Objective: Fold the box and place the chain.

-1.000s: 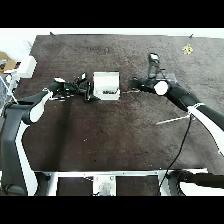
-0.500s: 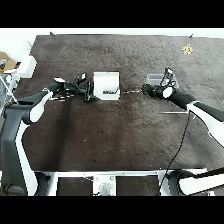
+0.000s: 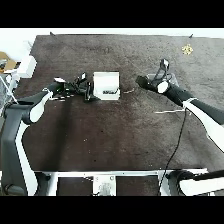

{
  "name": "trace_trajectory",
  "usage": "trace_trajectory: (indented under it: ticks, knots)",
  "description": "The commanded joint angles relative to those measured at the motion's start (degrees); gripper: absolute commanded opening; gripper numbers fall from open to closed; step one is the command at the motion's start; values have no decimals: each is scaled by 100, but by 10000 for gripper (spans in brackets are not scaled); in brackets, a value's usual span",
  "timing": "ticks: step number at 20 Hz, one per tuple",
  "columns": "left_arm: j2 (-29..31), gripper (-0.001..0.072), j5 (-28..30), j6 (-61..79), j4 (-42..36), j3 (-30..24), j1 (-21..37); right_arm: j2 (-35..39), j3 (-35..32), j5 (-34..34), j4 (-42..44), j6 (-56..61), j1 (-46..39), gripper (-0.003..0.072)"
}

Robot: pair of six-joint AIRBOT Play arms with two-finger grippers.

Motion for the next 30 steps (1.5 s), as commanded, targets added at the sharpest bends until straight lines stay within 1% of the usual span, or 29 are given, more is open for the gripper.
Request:
trace_trajectory:
  ticks: [1, 2, 4, 7, 9, 11, 13, 16, 17, 18, 19, 22, 25, 27, 30]
  knots:
    - [2, 395, 2, 2, 2, -2, 0, 1016, 33, -306, -142, -317, 579, 0]
    - [2, 395, 2, 2, 0, -2, 0, 1279, 101, -485, -201, -319, 820, 1]
    - [2, 395, 0, 2, 2, -2, 0, 1517, 398, -647, -236, -446, 1266, 0]
    - [2, 395, 2, 2, 0, -2, 0, 1427, 894, -940, -501, -439, 1912, 0]
    - [2, 395, 0, 2, 0, -2, 0, 1209, 1106, -988, -557, -437, 2164, 0]
    - [2, 395, 2, 2, 2, -2, 0, 1003, 1082, -789, -555, -396, 2221, 0]
    - [2, 395, 2, 2, 0, -2, 0, 826, 887, -470, -525, -369, 2221, 0]
    - [2, 395, 0, 2, 0, -2, 0, 498, 533, -227, -428, -221, 2221, 1]
    - [2, 395, 0, 2, 0, -2, 0, 411, 439, -94, -428, -223, 2221, 44]
    - [2, 395, 0, 2, 0, -2, 0, 356, 345, 7, -468, -245, 2210, 275]
    - [2, 395, 0, 2, 0, -2, 0, 348, 291, 133, -575, -247, 2164, 293]
    - [2, 395, 0, 2, 0, -2, 0, 586, 291, 590, -892, -245, 1810, 295]
    - [2, 395, 0, 2, 0, -2, 0, 1005, 179, 1161, -1119, -245, 1117, 296]
    - [2, 395, 0, 2, 0, -2, 0, 1097, -74, 1191, -1113, -214, 546, 296]
    - [2, 395, 2, 2, 0, -2, 0, 920, -553, 1117, -1110, 111, -216, 296]
